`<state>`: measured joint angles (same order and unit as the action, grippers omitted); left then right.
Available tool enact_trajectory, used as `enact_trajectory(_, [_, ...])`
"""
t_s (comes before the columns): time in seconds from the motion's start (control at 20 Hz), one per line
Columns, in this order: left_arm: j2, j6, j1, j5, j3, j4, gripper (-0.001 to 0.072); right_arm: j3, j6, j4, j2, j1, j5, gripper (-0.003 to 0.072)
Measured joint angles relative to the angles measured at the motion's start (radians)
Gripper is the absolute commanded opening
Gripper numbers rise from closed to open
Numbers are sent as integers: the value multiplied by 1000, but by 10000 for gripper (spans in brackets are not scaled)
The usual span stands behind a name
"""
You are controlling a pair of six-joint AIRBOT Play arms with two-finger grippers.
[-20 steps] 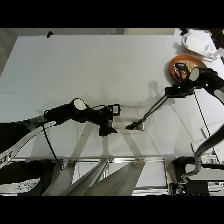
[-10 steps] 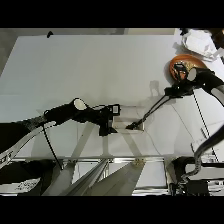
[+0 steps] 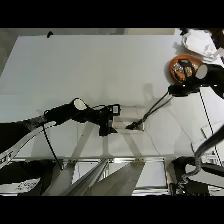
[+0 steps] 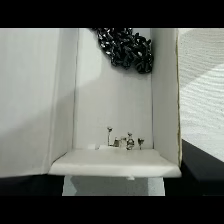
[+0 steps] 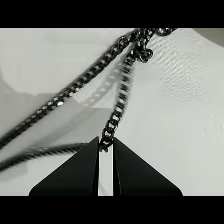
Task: Fold the box and place the chain.
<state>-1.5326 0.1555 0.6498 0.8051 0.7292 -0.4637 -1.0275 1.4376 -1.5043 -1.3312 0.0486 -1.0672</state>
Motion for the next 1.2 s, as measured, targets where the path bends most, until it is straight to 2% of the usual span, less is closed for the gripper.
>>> enact_trajectory(0.15, [0,0,0,0,0,0,274,0,-47,67,149,1,-50,22])
enact_trajectory(0.45, [0,0,0,0,0,0,274,0,-175,361,459,0,-199,23])
enact_trajectory(0.65, [0,0,0,0,0,0,274,0,-218,556,612,0,-264,23])
enact_trajectory(0.9, [0,0,0,0,0,0,274,0,-240,756,710,0,-314,23])
enact_trajectory(1.2, [0,0,0,2,0,0,274,0,-282,956,738,0,-355,23])
